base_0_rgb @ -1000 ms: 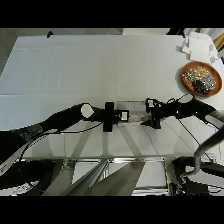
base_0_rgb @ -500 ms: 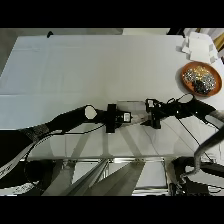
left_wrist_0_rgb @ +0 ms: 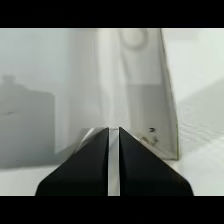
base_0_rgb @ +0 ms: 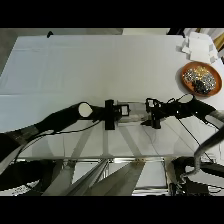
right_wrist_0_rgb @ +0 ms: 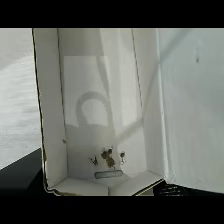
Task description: Fold the box and place the chain.
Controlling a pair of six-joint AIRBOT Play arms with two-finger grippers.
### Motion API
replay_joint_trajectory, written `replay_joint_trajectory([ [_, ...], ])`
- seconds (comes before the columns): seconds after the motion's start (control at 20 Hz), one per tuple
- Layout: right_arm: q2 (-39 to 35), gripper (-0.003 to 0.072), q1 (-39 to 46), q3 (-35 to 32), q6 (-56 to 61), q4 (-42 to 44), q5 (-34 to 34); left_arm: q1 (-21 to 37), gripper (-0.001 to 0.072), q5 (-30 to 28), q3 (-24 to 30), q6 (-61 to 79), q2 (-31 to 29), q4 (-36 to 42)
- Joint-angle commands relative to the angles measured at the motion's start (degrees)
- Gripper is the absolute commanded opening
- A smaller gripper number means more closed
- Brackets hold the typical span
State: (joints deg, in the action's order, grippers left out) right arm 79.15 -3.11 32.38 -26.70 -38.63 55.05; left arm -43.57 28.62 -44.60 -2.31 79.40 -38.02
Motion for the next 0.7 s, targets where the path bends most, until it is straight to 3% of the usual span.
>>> replay_joint_trajectory([
  [0.0, 0.02, 0.0455, -0.04, 0.02, -0.17, -0.13, 0.02, 3.80, 0.0067, 6.36, 0.00, -13.90, -4.37, -10.40],
  [0.15, 0.02, 0.0455, -0.04, 0.00, -0.17, -0.13, 0.02, 8.07, 0.0003, 13.07, 0.00, -28.85, -8.81, -19.21],
  [0.35, 0.02, 0.0455, -0.04, 0.02, -0.17, -0.13, 0.02, 13.33, 0.0003, 18.40, 0.13, -50.34, -12.48, -22.23],
  [0.5, 0.02, 0.0455, -0.04, 0.02, -0.17, -0.13, 0.02, 15.30, 0.0004, 18.64, 1.20, -63.23, -10.97, -21.86],
  [0.65, 0.02, 0.0455, -0.04, 0.02, -0.17, -0.13, 0.02, 15.28, 0.0004, 18.14, 1.57, -67.49, -5.66, -16.63],
])
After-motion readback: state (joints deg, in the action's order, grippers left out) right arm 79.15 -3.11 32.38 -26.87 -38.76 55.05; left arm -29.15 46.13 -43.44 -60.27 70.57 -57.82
